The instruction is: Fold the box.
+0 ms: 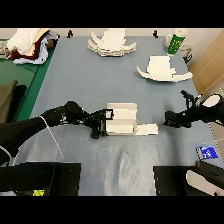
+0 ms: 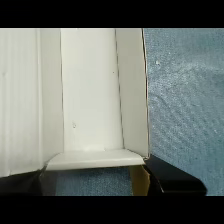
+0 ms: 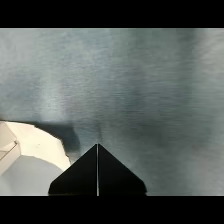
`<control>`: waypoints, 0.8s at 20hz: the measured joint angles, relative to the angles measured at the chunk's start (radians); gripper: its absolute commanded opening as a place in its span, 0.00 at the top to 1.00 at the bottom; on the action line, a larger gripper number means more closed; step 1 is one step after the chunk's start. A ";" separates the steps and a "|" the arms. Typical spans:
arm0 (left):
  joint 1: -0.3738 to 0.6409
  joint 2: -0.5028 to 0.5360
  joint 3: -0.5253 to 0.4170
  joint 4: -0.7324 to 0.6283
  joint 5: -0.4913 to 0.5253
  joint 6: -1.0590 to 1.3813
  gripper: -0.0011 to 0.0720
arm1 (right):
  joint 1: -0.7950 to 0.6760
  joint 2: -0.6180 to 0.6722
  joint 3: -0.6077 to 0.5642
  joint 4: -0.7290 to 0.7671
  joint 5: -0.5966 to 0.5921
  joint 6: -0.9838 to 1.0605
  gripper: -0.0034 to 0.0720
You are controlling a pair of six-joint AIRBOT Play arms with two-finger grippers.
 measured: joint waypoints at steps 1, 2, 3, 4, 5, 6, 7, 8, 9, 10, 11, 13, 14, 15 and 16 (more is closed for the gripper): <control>-0.001 0.000 0.000 0.000 0.000 0.000 0.16 | -0.018 -0.038 0.000 0.056 0.019 -0.047 0.96; -0.001 0.000 0.000 0.000 0.000 0.000 0.16 | -0.029 -0.069 -0.001 0.093 0.034 -0.084 0.96; -0.001 0.000 0.000 0.000 0.000 0.000 0.16 | -0.038 -0.097 -0.003 0.132 0.047 -0.119 0.96; -0.001 0.000 0.000 0.000 0.000 0.000 0.16 | -0.043 -0.117 -0.005 0.165 0.056 -0.150 0.96; -0.001 0.000 0.000 0.000 0.000 0.000 0.16 | -0.048 -0.132 -0.009 0.193 0.066 -0.181 0.96; -0.001 0.000 0.000 0.000 0.000 0.000 0.16 | -0.052 -0.144 -0.016 0.220 0.070 -0.208 0.96; -0.001 0.000 0.000 0.000 0.000 0.000 0.16 | -0.055 -0.151 -0.023 0.249 0.077 -0.233 0.96; -0.001 0.000 0.000 0.000 0.000 0.000 0.16 | -0.054 -0.157 -0.033 0.281 0.092 -0.260 0.95; -0.001 0.000 0.000 0.000 0.000 0.000 0.16 | -0.048 -0.161 -0.042 0.312 0.102 -0.283 0.95; -0.001 0.000 0.000 0.000 0.000 0.000 0.16 | -0.037 -0.164 -0.050 0.341 0.109 -0.303 0.95; -0.001 0.000 0.000 0.000 0.000 0.000 0.16 | -0.021 -0.166 -0.056 0.362 0.113 -0.319 0.95; -0.001 0.000 0.000 0.000 -0.001 0.000 0.16 | 0.021 -0.169 -0.061 0.410 0.114 -0.346 0.95; -0.001 0.000 0.000 0.000 0.000 0.000 0.16 | 0.041 -0.169 -0.061 0.434 0.114 -0.356 0.95; -0.001 0.000 0.000 0.000 0.000 0.000 0.16 | 0.058 -0.169 -0.057 0.459 0.114 -0.364 0.95; -0.001 0.000 0.000 0.000 0.000 0.000 0.16 | 0.074 -0.166 -0.054 0.485 0.114 -0.371 0.95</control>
